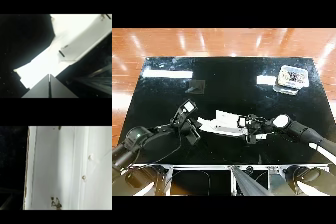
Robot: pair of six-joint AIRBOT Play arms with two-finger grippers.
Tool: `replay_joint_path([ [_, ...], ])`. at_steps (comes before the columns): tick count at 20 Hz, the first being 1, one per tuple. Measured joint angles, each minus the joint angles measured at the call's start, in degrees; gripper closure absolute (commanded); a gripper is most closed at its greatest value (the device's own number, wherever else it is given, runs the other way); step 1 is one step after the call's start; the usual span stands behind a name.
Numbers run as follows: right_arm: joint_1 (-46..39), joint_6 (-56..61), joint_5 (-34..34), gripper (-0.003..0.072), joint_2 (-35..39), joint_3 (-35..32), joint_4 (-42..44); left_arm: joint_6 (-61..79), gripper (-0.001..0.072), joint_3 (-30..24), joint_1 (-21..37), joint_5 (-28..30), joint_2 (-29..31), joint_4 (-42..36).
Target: Fold the box and place the chain.
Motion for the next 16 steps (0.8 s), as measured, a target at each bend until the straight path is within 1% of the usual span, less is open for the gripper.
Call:
replay_joint_path([
  [2,0.0,0.0,0.1,0.0142,-0.1,0.0,-0.5,0.0,0.0686,-1.5,-0.5,-2.1,1.0,0.1],
  [3,0.0,-0.1,0.1,0.0142,-0.1,0.0,-0.7,0.5,0.0558,-1.9,-0.6,-3.3,1.0,0.1],
  [4,0.0,-0.1,0.1,0.0142,-0.1,0.0,-0.9,1.0,0.0249,-2.1,-0.7,-4.2,0.6,0.2],
  [5,0.0,-0.1,0.1,0.0142,-0.2,0.0,-0.9,1.8,0.0077,-2.3,-0.8,-4.7,-0.1,0.2],
  [8,0.0,-0.1,0.1,0.0142,-0.2,0.0,-1.2,6.9,0.0077,-2.5,-1.0,-5.7,-2.8,0.9],
  [10,0.0,-0.1,0.1,0.0142,-0.2,0.0,-1.3,11.3,0.0082,-1.5,-1.0,-4.4,-4.5,1.5],
  [12,0.0,-0.1,0.1,0.0142,-0.2,0.0,-1.3,14.7,0.0098,1.2,0.2,-0.3,-6.4,1.9],
  [13,0.0,-0.1,0.1,0.0142,-0.2,0.0,-1.4,15.9,0.0100,2.9,1.7,2.1,-7.4,1.8],
  [15,0.0,-0.1,0.0,0.0142,-0.2,0.0,-1.4,20.1,0.0100,6.6,7.1,8.6,-9.9,-1.2],
  [16,0.0,-0.1,0.0,0.0142,-0.2,0.0,-1.4,22.5,0.0103,8.1,10.4,11.1,-11.1,-4.0],
])
